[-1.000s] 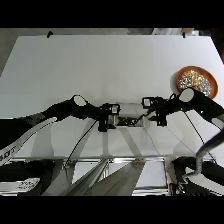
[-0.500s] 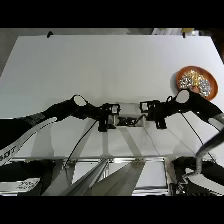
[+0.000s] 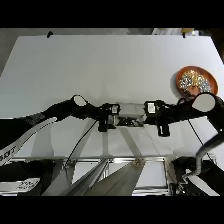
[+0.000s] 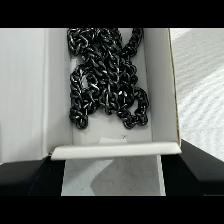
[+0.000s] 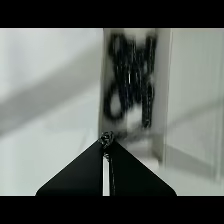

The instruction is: Fold the box and place the chain.

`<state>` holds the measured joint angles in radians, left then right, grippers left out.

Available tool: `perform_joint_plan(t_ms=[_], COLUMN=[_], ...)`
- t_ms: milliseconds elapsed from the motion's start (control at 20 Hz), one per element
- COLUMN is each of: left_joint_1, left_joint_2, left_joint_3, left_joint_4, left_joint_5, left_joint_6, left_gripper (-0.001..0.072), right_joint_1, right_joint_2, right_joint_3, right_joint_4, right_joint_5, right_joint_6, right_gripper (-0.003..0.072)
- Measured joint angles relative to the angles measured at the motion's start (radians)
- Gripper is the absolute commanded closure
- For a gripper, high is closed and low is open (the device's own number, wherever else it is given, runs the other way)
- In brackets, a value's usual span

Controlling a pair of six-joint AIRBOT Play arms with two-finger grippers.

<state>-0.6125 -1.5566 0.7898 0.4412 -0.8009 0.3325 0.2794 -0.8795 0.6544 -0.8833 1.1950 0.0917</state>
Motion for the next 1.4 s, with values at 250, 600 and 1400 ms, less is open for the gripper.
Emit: perform_joint_plan(t_ms=[250, 600, 1400], left_joint_1=[0.0, 0.0, 0.0], left_joint_2=[0.0, 0.0, 0.0], left_joint_3=[0.0, 0.0, 0.0], left_joint_4=[0.0, 0.0, 0.0], left_joint_5=[0.0, 0.0, 0.0], left_joint_6=[0.0, 0.0, 0.0], left_gripper=[0.0502, 0.0502, 0.0502], right_joint_1=[0.103, 0.168, -0.105], right_joint_2=[0.045, 0.028, -0.114], right_joint_3=[0.0, -0.001, 0.133], right_joint_4=[0.2, 0.2, -0.055], right_joint_5=[-0.099, -0.276, 0.022], right_joint_6=[0.013, 0.107, 0.349], right_gripper=[0.0672, 0.0671, 0.0672])
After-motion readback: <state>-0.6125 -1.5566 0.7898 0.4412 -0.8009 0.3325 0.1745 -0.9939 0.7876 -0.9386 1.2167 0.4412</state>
